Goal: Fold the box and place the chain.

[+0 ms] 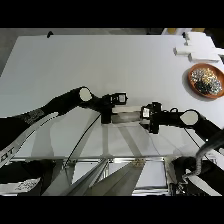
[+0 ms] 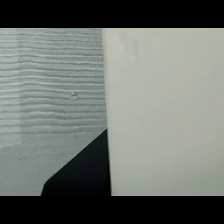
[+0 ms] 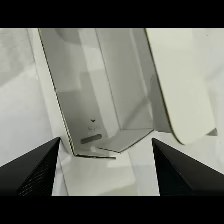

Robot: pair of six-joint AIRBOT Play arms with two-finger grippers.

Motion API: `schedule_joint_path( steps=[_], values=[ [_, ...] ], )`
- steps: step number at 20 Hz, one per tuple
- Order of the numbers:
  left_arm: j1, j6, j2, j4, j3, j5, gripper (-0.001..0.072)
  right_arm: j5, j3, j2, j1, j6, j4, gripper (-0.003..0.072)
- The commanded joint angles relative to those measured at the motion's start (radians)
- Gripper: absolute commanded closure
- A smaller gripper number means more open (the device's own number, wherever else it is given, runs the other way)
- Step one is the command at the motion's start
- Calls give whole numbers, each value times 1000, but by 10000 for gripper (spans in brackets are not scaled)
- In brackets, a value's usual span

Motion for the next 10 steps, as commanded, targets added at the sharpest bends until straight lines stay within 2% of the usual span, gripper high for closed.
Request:
schedule_joint_path(
  steps=[1, 4, 10],
  values=[
    [0, 0, 0, 0, 1, 0, 699, 45, 3, -32, -42, -142, 109, 66],
    [0, 0, 0, 0, 1, 1, 699, 54, 6, -97, -42, -207, 191, 67],
    [0, 0, 0, 0, 1, 0, 699, 91, 7, -167, -42, -239, 214, 70]
  ],
)
